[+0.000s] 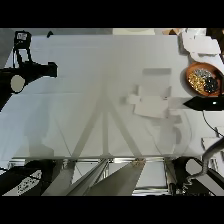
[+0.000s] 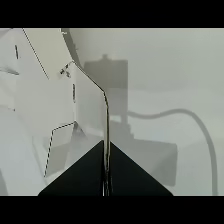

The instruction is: Fold the box and place the chain.

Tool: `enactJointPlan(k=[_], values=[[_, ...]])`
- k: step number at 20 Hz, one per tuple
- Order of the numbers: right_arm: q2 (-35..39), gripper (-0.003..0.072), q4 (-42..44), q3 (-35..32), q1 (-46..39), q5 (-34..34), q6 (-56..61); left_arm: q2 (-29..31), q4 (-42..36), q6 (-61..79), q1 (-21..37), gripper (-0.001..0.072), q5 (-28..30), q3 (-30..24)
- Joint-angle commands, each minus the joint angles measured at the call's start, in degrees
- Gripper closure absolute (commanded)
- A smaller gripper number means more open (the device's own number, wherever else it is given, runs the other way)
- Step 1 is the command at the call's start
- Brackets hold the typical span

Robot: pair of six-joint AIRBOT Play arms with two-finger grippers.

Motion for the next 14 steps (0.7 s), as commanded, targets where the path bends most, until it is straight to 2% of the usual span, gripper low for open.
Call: enactJointPlan(k=[1, 4, 6, 9, 14], values=[[2.2, 0.0677, 6.2, -2.5, 7.6, -0.2, -3.9, 0.0, 0.0, 0.0, 0.0, 0.0013, 0.0, 0.0], [2.2, 0.0677, 12.9, -3.0, 15.0, -5.3, -3.8, 0.0, 0.0, 0.0, 0.0, 0.0013, 0.0, 0.0], [2.2, 0.0677, 15.0, -4.2, 20.2, -12.4, -3.3, 0.0, 0.0, 0.0, 0.0, 0.0013, 0.0, 0.0], [2.2, 0.0677, 19.9, -8.5, 30.0, -25.2, -3.4, 0.0, 0.0, 0.0, 0.0, 0.0013, 0.0, 0.0], [2.1, 0.0678, 21.9, -15.0, 46.1, -51.1, -0.3, 0.1, 0.0, 0.0, 0.0, 0.0013, 0.0, 0.0]])
